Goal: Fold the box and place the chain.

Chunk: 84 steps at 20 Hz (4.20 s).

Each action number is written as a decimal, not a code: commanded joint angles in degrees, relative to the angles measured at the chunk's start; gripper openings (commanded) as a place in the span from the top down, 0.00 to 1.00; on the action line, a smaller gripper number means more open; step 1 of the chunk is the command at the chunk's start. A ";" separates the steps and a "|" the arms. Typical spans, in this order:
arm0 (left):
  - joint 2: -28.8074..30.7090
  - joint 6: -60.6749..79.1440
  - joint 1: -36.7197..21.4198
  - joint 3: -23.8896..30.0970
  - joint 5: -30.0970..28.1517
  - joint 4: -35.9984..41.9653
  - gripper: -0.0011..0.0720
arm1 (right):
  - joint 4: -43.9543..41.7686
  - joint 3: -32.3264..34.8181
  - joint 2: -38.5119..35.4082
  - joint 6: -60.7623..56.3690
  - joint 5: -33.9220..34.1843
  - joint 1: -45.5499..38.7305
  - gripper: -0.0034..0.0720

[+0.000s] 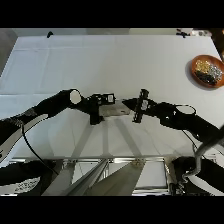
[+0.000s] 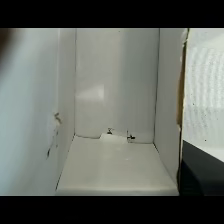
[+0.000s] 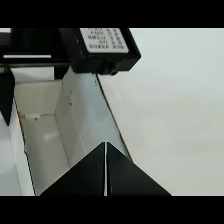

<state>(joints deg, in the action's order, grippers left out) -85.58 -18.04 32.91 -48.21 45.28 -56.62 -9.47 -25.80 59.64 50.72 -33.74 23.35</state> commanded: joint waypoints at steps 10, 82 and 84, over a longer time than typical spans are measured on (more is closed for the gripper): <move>4.02 1.22 0.04 0.00 5.46 0.68 0.51 | 59.14 -0.28 -11.87 -58.42 -3.23 0.20 0.94; -0.17 2.64 2.89 0.02 3.37 5.38 0.53 | 14.86 -0.28 3.80 -30.64 10.49 0.20 0.94; 0.28 2.36 2.89 0.02 3.41 5.38 0.53 | 14.82 -0.28 3.80 -29.59 8.09 0.20 0.94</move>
<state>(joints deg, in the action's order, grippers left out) -85.76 -14.68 35.77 -48.14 49.08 -51.00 5.52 -26.09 63.46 20.12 -22.68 23.55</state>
